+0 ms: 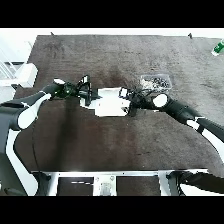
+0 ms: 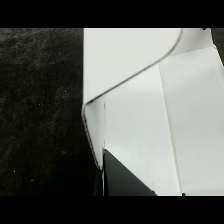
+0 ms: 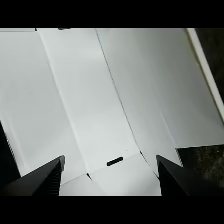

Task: Fold the box and place the chain.

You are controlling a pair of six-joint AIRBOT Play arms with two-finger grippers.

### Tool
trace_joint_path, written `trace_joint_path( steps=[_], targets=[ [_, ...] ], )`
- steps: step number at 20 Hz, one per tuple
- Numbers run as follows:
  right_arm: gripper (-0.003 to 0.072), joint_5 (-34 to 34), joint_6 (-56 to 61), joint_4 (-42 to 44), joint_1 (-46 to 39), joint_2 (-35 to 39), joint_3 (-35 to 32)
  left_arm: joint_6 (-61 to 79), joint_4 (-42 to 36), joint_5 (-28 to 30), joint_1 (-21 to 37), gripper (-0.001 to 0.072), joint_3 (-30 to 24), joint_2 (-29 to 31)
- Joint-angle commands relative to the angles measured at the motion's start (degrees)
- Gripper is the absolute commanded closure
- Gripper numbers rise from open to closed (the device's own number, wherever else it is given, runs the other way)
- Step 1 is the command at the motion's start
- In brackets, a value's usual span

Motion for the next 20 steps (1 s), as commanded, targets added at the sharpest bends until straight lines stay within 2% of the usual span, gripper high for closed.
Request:
trace_joint_path(
  steps=[1,5,9,20],
  targets=[
    [-0.0002,4.44,1.27,1.25,-1.27,0.37,-0.39,0.0,0.04,-0.26,-0.02,0.0688,-0.02,-0.02],
    [-0.0001,11.56,0.76,-1.73,-0.48,1.36,-2.14,0.02,0.04,-0.22,-0.02,0.0688,-0.02,-0.02],
    [-0.0001,11.3,-1.11,-4.68,0.24,-0.02,-2.43,0.0,0.04,-0.35,-0.02,0.0689,-0.02,-0.02],
    [-0.0002,-1.81,-1.77,-5.44,2.67,-4.57,-2.43,0.02,0.04,-0.37,-0.02,0.0688,-0.02,-0.02]
  ],
)
